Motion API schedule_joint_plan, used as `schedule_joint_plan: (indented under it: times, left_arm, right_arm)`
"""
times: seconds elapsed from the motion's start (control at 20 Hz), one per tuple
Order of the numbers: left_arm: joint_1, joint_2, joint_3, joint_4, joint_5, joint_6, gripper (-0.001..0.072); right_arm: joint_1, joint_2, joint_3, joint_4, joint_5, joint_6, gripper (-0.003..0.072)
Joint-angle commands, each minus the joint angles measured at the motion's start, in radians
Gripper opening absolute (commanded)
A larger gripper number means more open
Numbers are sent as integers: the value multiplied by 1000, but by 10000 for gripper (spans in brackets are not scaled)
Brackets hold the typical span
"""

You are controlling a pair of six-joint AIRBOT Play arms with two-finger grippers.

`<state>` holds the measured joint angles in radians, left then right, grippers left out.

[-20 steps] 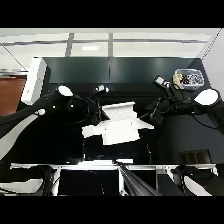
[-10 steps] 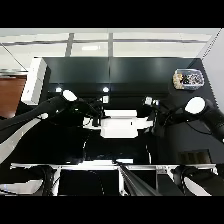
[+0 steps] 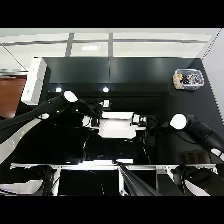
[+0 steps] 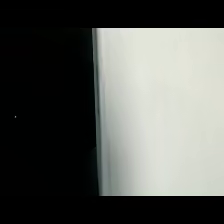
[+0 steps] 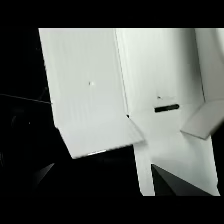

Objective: Fold the box and place the chain.

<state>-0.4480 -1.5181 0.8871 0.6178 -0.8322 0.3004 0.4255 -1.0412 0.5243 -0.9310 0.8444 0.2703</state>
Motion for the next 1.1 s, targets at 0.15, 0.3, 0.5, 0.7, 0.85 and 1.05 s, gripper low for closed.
schedule_joint_plan:
  times: [0.15,0.3,0.5,0.7,0.85,1.05]
  left_arm:
    - [0,-1,0,6,2,3,31]
    - [0,-1,0,6,13,3,31]
    - [0,-1,0,6,26,3,30]
    - [0,-1,0,-5,24,3,31]
    - [0,-1,0,-6,16,2,31]
    - [0,-1,0,-35,13,2,31]
  right_arm:
    - [85,-7,-53,144,-275,-10,699]
    - [88,11,-32,115,-283,-18,699]
    - [87,23,43,2,-215,-21,699]
    - [79,23,80,-3,-238,-35,699]
    - [36,23,80,-3,-239,-36,699]
    - [-2,14,80,64,-221,-89,699]
